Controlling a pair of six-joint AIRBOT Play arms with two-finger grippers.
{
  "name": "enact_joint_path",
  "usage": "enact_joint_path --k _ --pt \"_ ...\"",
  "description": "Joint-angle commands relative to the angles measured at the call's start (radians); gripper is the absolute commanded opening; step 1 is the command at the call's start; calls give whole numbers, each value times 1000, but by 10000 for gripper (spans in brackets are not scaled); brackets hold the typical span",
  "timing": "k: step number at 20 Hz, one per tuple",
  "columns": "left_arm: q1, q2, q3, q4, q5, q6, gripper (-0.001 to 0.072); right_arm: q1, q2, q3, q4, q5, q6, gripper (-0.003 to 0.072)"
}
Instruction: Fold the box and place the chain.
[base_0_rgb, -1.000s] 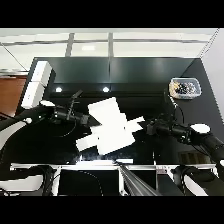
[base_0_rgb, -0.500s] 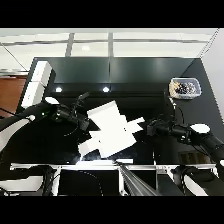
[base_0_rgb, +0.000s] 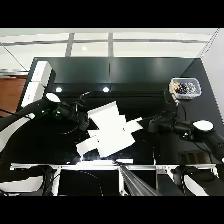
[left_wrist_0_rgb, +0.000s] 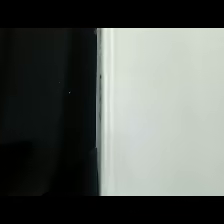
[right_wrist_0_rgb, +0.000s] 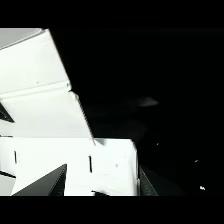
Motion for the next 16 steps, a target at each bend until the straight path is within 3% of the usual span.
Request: enact_joint_path --k 1,6,11,13,16 --pt "-2 75 17 50 17 -1 23 -107 1 117 -132 112 23 516" --pt "-21 253 14 67 123 34 23 -262 1 260 -135 189 22 515" --pt "-141 289 13 157 168 184 23 -275 1 262 -99 145 -16 515" --pt "-200 289 1 197 248 189 23 -275 1 262 -170 164 -90 515" --pt "-290 289 -63 196 455 343 24 -275 0 262 -359 157 -101 515"
